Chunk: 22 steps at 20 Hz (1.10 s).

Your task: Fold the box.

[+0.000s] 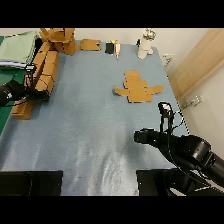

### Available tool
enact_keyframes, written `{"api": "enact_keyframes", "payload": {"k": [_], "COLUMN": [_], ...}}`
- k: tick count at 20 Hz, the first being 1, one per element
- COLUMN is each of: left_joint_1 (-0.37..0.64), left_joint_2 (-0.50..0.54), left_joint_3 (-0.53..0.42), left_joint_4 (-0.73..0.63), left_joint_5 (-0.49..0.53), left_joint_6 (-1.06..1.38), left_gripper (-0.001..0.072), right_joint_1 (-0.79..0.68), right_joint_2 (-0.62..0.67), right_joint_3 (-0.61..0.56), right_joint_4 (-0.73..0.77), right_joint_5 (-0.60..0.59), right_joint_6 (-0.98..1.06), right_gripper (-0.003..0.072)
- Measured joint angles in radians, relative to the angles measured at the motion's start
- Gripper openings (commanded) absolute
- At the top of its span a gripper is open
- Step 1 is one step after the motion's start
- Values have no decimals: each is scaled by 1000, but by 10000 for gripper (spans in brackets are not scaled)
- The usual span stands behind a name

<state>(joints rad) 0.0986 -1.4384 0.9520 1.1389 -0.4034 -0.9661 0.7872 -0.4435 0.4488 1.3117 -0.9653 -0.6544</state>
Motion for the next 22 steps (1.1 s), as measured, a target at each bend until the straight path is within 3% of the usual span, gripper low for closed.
{"api": "enact_keyframes", "payload": {"k": [2, 4, 9, 10, 11, 12, 16, 17, 22], "left_joint_1": [3, 5, 5, 1, 0, -2, -2, -2, -3], "left_joint_2": [-1, -2, -11, -13, -13, -14, -14, -14, -14], "left_joint_3": [13, 19, 25, 26, 26, 25, 33, 40, 103], "left_joint_4": [68, 112, 148, 152, 154, 156, 162, 162, 166], "left_joint_5": [-51, -85, -130, -137, -144, -156, -177, -195, -314], "left_joint_6": [-59, -91, -124, -127, -130, -132, -134, -134, -150], "left_gripper": [251, 384, 383, 411, 563, 631, 633, 720, 720], "right_joint_1": [0, 0, 0, 0, 0, 0, 0, 0, 0], "right_joint_2": [0, 0, 0, 0, 0, 0, 0, 0, 0], "right_joint_3": [0, 0, 0, 0, 0, 0, 0, 0, 0], "right_joint_4": [-1, -4, -7, -7, -7, -7, -7, -7, 0], "right_joint_5": [2, 12, 32, 33, 34, 35, 37, 37, 38], "right_joint_6": [0, 0, 0, 0, 0, 0, 0, 0, 0], "right_gripper": [4, 4, 4, 4, 4, 4, 4, 4, 4]}}
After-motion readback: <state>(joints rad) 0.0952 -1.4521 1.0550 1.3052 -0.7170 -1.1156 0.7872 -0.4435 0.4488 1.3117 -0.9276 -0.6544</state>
